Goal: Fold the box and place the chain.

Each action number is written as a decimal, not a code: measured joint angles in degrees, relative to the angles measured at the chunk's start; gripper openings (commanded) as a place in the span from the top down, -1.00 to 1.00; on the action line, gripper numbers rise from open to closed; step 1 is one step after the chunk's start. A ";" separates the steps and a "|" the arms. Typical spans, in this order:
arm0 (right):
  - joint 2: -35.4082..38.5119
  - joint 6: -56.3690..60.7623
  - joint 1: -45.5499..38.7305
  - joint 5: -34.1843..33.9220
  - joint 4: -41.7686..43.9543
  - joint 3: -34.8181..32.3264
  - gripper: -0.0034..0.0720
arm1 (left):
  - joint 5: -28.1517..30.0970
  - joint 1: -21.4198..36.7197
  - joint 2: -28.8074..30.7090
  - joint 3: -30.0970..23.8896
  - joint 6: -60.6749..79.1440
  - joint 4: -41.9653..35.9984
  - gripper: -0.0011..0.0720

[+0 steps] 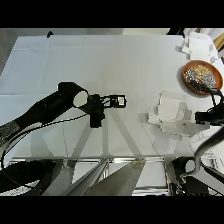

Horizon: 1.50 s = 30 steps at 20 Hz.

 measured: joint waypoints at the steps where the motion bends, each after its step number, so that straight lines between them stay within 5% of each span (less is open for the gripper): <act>1: -0.15 0.00 0.00 0.42 0.20 0.00 -0.08 | 0.00 0.00 0.00 0.00 0.00 0.00 0.41; 6: -0.50 0.44 0.00 1.88 0.39 0.00 0.73 | 0.00 0.00 0.00 0.00 0.00 0.00 0.41; 8: -0.50 0.46 0.00 2.25 0.85 0.00 0.86 | 0.00 0.00 0.00 0.00 0.00 0.00 0.41; 16: 1.33 -2.23 7.43 1.99 4.48 0.00 0.86 | 0.00 0.00 0.00 0.00 0.00 0.00 0.41; 21: 3.06 -4.87 16.17 -0.42 15.26 -1.03 0.86 | 0.02 0.00 0.00 0.00 0.00 0.00 0.41; 30: 18.78 -10.86 23.82 -13.31 33.59 -14.08 0.86 | 0.04 0.00 0.00 0.00 0.00 0.00 0.41</act>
